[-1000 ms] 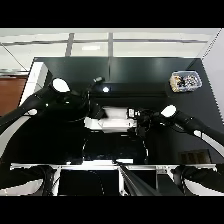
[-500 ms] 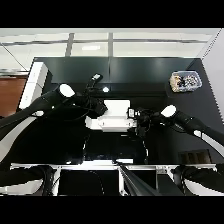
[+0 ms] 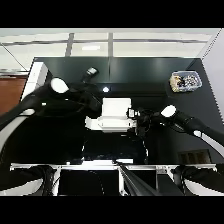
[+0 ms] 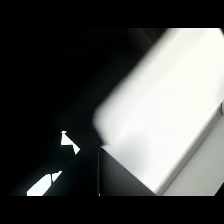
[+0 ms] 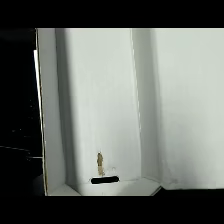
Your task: Fold the box and place the chain.
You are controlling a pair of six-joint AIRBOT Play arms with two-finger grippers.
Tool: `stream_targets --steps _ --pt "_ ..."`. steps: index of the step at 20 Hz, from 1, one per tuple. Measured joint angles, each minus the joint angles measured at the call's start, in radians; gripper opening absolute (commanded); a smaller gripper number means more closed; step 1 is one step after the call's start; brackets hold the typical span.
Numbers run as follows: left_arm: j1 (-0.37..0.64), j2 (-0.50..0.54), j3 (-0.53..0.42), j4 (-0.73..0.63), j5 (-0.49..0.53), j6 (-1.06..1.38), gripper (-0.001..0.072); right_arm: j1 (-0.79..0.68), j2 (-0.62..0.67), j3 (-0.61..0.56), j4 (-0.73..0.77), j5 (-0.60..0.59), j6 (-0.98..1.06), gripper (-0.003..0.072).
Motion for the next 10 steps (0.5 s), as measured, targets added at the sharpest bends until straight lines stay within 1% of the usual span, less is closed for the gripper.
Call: stream_targets --steps 2,4,6,7,8,9,10 --pt "0.062 0.08 -0.019 0.053 -0.027 -0.021 0.0028 0.0 0.0 0.0 0.0 0.0 0.0 0.0421" --pt "0.139 0.154 -0.073 0.07 -0.048 0.002 0.0028 0.0 0.0 0.0 0.0 0.0 0.0 0.0421" --pt "0.214 0.196 -0.133 0.018 -0.083 0.102 0.0027 0.0 0.0 0.0 0.0 0.0 0.0 0.0421" --pt "0.242 0.204 -0.158 -0.02 -0.127 0.19 0.0045 0.0 0.0 0.0 0.0 0.0 -0.001 0.0421" --pt "0.258 0.206 -0.177 -0.048 -0.183 0.285 0.0252 0.0 0.0 0.0 0.0 0.0 -0.001 0.0421" --pt "0.264 0.205 -0.192 -0.072 -0.222 0.389 0.0519 0.0 0.0 0.0 0.0 0.0 -0.001 0.0421" --pt "0.263 0.203 -0.203 -0.085 -0.244 0.479 0.0718 0.0 0.0 0.0 0.0 0.0 -0.001 0.0421"
